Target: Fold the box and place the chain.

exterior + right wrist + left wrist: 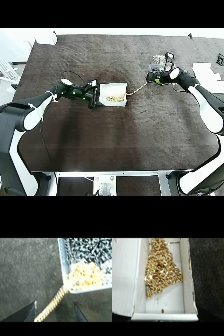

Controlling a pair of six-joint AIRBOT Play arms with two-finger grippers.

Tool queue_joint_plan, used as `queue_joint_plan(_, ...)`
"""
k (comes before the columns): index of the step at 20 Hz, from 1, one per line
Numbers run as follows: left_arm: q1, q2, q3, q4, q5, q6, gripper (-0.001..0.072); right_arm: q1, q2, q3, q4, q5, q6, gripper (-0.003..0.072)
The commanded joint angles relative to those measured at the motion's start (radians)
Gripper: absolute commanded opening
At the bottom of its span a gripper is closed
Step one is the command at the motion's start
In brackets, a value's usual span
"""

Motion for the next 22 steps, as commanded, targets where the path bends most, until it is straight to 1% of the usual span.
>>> queue_joint_plan(1, 0.001, 0.001, 0.0, 0.0, 0.0, 0.0, 0.0361, -0.002, -0.046, 0.047, 0.094, -0.008, -0.074, 0.0547)
queue_joint_plan(2, 0.001, 0.001, 0.0, 0.0, 0.0, 0.0, 0.0361, -0.002, -0.045, 0.047, 0.095, -0.008, -0.079, 0.0442)
queue_joint_plan(4, 0.001, 0.001, 0.0, 0.0, 0.0, 0.0, 0.0361, -0.001, -0.045, 0.048, 0.1, -0.008, -0.08, 0.0288)
queue_joint_plan(6, 0.001, 0.001, 0.0, 0.0, 0.0, 0.0, 0.0361, 0.001, -0.044, 0.048, 0.1, -0.008, -0.086, 0.001)
queue_joint_plan(8, 0.001, 0.001, 0.0, 0.0, 0.0, 0.0, 0.0361, 0.0, -0.037, 0.048, 0.099, 0.001, -0.086, 0.0007)
queue_joint_plan(10, 0.001, 0.001, 0.0, 0.0, 0.0, 0.0, 0.0361, 0.011, 0.008, 0.048, 0.098, 0.023, -0.086, 0.0006)
queue_joint_plan(12, 0.001, 0.001, 0.0, 0.0, 0.0, 0.0, 0.0361, 0.037, 0.093, 0.048, 0.08, 0.035, -0.086, 0.0006)
queue_joint_plan(17, 0.001, 0.001, 0.0, 0.0, 0.0, 0.0, 0.0361, 0.146, 0.364, 0.048, -0.076, 0.043, -0.085, 0.0006)
queue_joint_plan(22, 0.001, 0.001, 0.0, 0.0, 0.0, 0.0, 0.0361, 0.264, 0.558, 0.048, -0.179, 0.072, -0.085, 0.0006)
